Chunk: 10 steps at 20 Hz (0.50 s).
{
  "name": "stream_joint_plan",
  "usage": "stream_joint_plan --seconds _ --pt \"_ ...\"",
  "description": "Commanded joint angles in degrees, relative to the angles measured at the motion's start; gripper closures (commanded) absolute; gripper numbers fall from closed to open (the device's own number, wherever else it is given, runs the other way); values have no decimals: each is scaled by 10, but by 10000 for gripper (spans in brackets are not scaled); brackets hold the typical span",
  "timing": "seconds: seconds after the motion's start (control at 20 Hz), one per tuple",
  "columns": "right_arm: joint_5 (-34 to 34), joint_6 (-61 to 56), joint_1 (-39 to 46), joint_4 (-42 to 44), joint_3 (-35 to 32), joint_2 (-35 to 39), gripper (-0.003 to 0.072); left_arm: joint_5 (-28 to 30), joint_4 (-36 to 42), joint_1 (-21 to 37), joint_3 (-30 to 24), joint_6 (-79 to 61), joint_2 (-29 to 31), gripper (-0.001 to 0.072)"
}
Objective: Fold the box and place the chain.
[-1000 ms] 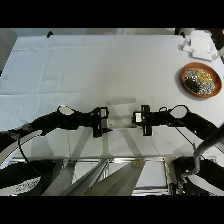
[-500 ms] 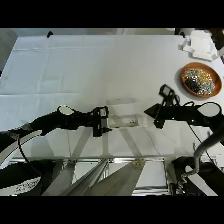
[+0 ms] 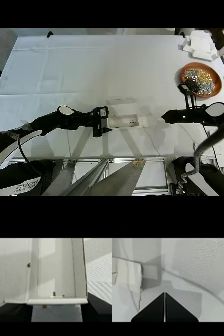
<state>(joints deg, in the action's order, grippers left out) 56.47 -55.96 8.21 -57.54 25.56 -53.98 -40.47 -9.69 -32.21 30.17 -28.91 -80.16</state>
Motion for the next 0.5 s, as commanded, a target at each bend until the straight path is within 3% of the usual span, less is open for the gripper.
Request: stream_joint_plan --seconds 0.0,0.45 --pt "-6 -3 -25 4 0 -63 676 0 0 0 0 0 0 437" --pt "-16 106 -53 149 0 -147 679 0 0 0 0 0 0 437"
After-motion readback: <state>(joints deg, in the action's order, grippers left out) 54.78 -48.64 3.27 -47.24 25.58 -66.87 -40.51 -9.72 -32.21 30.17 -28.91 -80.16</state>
